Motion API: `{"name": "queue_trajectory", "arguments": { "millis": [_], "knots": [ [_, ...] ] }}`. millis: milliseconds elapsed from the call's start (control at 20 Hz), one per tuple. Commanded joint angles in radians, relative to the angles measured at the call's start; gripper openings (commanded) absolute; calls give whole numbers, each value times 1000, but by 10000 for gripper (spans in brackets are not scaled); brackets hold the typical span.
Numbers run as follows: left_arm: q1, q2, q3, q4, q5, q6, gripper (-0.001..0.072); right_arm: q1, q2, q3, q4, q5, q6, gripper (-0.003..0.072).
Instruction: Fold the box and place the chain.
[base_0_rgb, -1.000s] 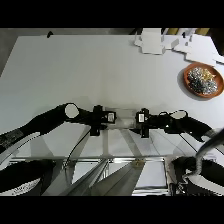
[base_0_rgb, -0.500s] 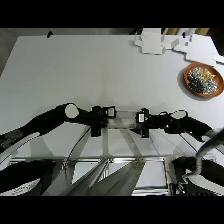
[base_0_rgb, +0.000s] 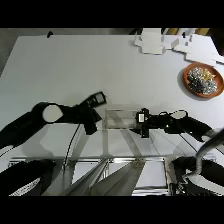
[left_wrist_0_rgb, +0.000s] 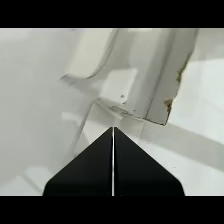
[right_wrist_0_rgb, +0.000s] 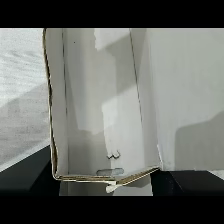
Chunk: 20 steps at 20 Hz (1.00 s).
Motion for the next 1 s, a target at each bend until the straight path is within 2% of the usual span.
{"name": "queue_trajectory", "arguments": {
  "millis": [0, 100, 200, 350, 500, 700, 950],
  "knots": [
    [59, 100, 0, 194, -54, -532, 2, 1, 0, 0, 0, 0, 0, 299],
    [107, 98, -9, 224, -113, -765, 2, 1, 0, 0, 0, 0, 0, 299],
    [129, 77, -73, 171, -67, -873, 2, 1, 1, 0, 0, 0, 0, 299],
    [127, 9, -168, 40, 23, -863, 4, 1, 1, 0, 0, 0, 0, 299],
    [107, -80, -174, -123, 42, -748, 5, 1, 1, 0, 0, 0, 0, 299],
    [92, -156, -174, -140, 66, -742, 2, 1, 0, 0, 0, 0, 0, 299],
    [92, -156, -171, -207, 66, -650, 4, 1, 0, 0, 0, 0, 0, 299]
  ]
}}
